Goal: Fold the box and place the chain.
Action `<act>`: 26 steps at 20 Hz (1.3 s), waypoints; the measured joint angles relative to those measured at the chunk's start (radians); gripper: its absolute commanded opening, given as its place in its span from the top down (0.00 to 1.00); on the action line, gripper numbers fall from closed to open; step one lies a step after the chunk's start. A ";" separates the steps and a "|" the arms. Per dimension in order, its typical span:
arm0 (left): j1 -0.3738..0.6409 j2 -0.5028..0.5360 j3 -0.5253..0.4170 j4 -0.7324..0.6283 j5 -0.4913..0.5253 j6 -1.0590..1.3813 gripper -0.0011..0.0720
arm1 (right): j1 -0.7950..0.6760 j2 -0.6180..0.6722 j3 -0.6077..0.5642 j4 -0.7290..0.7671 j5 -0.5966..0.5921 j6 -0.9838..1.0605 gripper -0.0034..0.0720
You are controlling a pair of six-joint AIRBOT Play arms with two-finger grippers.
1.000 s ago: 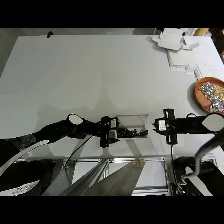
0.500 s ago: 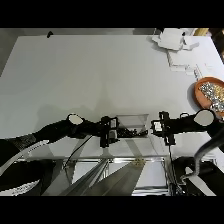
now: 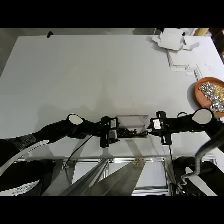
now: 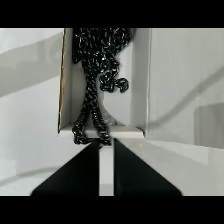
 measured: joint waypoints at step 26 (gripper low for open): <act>0.000 0.000 0.000 -0.001 0.000 0.000 0.70 | 0.201 0.072 0.090 0.063 -0.082 0.433 0.64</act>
